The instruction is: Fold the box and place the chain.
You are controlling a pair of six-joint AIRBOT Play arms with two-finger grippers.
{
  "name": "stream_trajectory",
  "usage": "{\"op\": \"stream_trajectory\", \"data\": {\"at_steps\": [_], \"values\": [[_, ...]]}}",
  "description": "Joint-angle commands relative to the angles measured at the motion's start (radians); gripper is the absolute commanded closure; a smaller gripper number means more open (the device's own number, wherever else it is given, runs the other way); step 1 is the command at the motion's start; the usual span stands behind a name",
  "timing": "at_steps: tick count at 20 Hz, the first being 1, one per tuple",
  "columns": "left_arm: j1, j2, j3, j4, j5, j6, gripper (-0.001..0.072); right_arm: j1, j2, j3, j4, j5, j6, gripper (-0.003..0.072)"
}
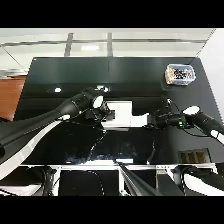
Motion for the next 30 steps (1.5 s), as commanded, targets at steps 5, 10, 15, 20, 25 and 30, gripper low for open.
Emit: {"op": "stream_trajectory", "data": {"at_steps": [5, 10, 15, 20, 25, 30], "values": [[0.000, -0.007, -0.001, 0.002, -0.021, -0.007, 0.0683, 0.010, -0.002, 0.104, 0.020, 0.118, -0.024, 0.0042], [0.000, -0.007, -0.001, 0.002, -0.019, -0.007, 0.0683, 0.011, -0.002, 0.135, 0.060, 0.208, -0.002, 0.0044], [0.000, -0.007, -0.001, 0.002, -0.019, -0.006, 0.0683, 0.088, -0.002, 0.138, 0.058, 0.137, 0.050, 0.0212], [0.000, -0.007, -0.001, 0.002, -0.019, -0.006, 0.0683, 0.188, -0.002, 0.205, -0.011, 0.054, 0.171, 0.0219], [0.000, -0.007, -0.001, 0.002, -0.022, -0.006, 0.0683, 0.303, -0.002, 0.309, -0.302, 0.037, 0.443, 0.0273], [0.000, -0.007, -0.001, 0.002, -0.022, -0.006, 0.0683, 0.390, -0.011, 0.386, -0.511, 0.034, 0.649, 0.0393]]}}
